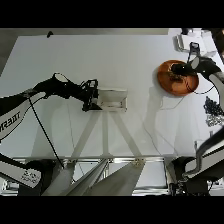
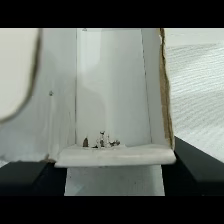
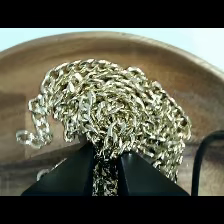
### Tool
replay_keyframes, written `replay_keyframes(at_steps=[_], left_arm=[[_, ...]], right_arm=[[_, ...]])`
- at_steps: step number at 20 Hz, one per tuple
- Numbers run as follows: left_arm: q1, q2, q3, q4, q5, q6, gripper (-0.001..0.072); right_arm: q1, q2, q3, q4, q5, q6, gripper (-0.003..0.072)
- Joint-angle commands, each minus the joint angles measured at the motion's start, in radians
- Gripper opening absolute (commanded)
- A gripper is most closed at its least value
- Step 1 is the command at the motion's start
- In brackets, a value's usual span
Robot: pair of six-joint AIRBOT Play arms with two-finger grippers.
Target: Fold the box and place the chain.
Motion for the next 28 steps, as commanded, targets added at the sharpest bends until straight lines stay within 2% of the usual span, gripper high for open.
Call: replay_keyframes(at_steps=[1, 4, 8, 11, 14, 19, 22, 28], left_arm=[[0.001, 0.000, 0.000, 0.000, 0.000, 0.000, 0.0208], [0.001, 0.000, 0.000, 0.000, 0.000, 0.000, 0.0208], [0.001, 0.000, 0.000, 0.000, 0.000, 0.000, 0.0208], [0.001, 0.000, 0.000, 0.000, 0.000, 0.000, 0.0208], [0.001, 0.000, 0.000, 0.000, 0.000, 0.000, 0.0208], [0.001, 0.000, 0.000, 0.000, 0.000, 0.000, 0.0208], [0.001, 0.000, 0.000, 0.000, 0.000, 0.000, 0.0208], [0.001, 0.000, 0.000, 0.000, 0.000, 0.000, 0.0208]], right_arm=[[0.010, 0.047, -0.004, -0.013, 0.106, -0.008, 0.0010], [0.014, 0.158, -0.054, -0.044, 0.177, -0.021, 0.0009], [0.053, 0.397, -0.269, -0.060, 0.185, -0.116, 0.0009], [0.141, 0.577, -0.400, -0.063, 0.242, -0.143, 0.0009], [0.273, 0.684, -0.418, -0.063, 0.355, -0.143, 0.0009], [0.495, 0.717, -0.417, -0.049, 0.446, -0.138, 0.0010], [0.614, 0.716, -0.417, -0.035, 0.420, -0.163, 0.0009], [0.721, 0.713, -0.417, 0.096, 0.341, -0.227, 0.0009]])
